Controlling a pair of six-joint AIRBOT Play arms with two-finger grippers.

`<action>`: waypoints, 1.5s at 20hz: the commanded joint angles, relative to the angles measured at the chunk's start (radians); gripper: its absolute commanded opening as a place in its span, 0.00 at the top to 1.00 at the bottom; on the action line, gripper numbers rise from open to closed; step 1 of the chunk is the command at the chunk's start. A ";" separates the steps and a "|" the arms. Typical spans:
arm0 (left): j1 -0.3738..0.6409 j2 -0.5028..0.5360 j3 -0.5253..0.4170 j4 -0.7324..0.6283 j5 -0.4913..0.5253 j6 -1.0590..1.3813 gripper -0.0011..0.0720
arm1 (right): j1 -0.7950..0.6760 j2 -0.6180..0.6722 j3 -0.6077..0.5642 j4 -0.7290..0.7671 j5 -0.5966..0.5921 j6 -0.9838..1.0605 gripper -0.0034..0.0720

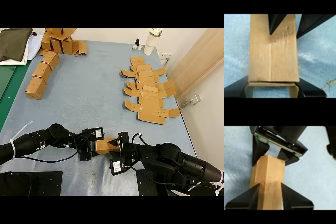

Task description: Fold the box.

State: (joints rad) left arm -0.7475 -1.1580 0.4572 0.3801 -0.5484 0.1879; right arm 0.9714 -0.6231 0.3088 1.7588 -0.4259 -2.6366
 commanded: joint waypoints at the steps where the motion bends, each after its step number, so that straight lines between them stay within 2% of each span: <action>1: 0.000 0.000 0.001 0.000 -0.002 0.002 0.27 | 0.001 0.001 0.013 -0.035 0.008 0.002 0.53; 12: 0.000 0.000 0.001 0.000 -0.002 0.002 0.27 | 0.001 0.000 0.034 -0.032 -0.033 0.002 0.60; 14: 0.000 0.000 0.001 0.001 -0.002 0.002 0.27 | 0.001 -0.002 0.033 -0.024 -0.050 0.003 0.66; 26: 0.000 0.000 0.001 0.001 -0.002 0.002 0.27 | 0.001 -0.050 0.033 -0.018 -0.048 0.018 0.68; 30: 0.000 0.000 0.001 0.000 -0.002 0.002 0.27 | 0.001 -0.048 0.033 0.011 -0.092 0.018 0.68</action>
State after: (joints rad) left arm -0.7475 -1.1576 0.4572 0.3809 -0.5510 0.1905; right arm 0.9718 -0.6712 0.3416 1.7523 -0.4908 -2.6190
